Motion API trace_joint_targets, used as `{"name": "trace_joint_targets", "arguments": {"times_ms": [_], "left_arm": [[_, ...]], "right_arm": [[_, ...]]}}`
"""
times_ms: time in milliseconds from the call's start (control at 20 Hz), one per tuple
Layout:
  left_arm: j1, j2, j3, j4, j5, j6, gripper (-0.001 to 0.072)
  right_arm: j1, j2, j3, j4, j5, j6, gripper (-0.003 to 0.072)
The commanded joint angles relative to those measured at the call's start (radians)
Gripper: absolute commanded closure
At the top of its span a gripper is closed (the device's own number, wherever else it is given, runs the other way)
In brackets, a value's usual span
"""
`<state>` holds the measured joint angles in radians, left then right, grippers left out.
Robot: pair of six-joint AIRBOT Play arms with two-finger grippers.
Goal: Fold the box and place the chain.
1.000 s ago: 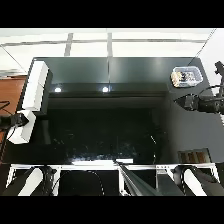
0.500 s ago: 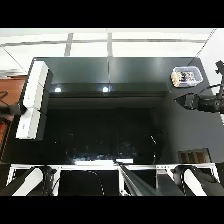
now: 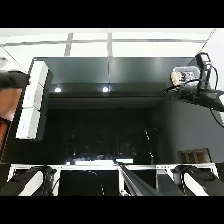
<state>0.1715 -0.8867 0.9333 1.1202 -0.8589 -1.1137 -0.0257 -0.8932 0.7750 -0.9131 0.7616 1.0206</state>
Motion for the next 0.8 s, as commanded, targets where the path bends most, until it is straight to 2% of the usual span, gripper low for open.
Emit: {"name": "trace_joint_targets", "arguments": {"times_ms": [0,100,750], "left_arm": [[-0.205,0.141,-0.26,-0.024,0.304,0.063,0.0688],[-0.223,0.192,-0.332,-0.025,0.368,0.063,0.0686],[-0.215,0.191,-0.336,-0.026,0.387,0.063,0.0686]], "right_arm": [[0.021,-0.067,-0.006,-0.196,-0.165,0.001,0.0672],[0.015,-0.075,-0.006,-0.196,-0.16,0.0,0.0673],[0.015,-0.076,-0.006,-0.196,-0.16,0.0,0.0673]]}}
